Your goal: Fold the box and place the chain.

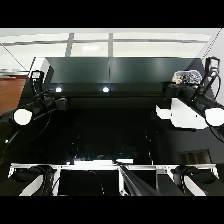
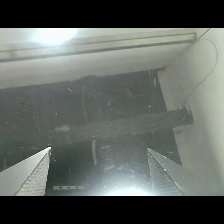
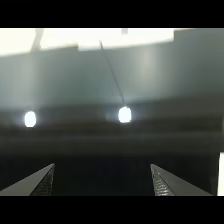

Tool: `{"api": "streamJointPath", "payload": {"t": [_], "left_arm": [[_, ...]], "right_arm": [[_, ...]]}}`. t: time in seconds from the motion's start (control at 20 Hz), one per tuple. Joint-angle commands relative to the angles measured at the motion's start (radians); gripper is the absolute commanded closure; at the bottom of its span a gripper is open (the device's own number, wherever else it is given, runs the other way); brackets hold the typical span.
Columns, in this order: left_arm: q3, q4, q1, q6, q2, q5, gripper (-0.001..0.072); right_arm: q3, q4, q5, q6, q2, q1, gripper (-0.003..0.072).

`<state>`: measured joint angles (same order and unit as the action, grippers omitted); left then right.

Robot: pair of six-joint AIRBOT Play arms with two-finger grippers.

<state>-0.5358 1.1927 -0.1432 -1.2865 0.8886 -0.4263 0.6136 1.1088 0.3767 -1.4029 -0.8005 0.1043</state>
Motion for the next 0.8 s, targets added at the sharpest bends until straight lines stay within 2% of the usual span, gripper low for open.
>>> {"api": "streamJointPath", "payload": {"t": [0.0,0.15,0.3,0.45,0.65,0.75], "left_arm": [[-0.001,0.004,0.0,0.001,0.003,-0.001,-0.0004],[-0.001,0.004,0.0,0.005,0.003,-0.001,-0.0003],[-0.001,0.003,-0.007,0.004,0.003,-0.003,-0.0003],[-0.001,0.003,-0.034,0.004,0.003,-0.004,-0.0004],[-0.001,0.003,-0.061,0.004,0.003,-0.004,-0.0003],[-0.001,0.001,-0.067,0.004,0.003,-0.005,-0.0003]], "right_arm": [[0.003,0.169,0.193,-0.061,0.0,-0.085,-0.0034],[0.044,0.466,0.257,-0.253,-0.008,-0.367,-0.0034],[0.156,0.494,0.318,-0.225,-0.132,-0.713,-0.0034],[0.321,0.28,0.499,-0.051,-0.357,-0.977,-0.0034],[0.552,-0.103,0.814,0.269,-0.631,-1.146,-0.003],[0.644,-0.115,0.927,0.309,-0.746,-1.164,-0.003]]}}
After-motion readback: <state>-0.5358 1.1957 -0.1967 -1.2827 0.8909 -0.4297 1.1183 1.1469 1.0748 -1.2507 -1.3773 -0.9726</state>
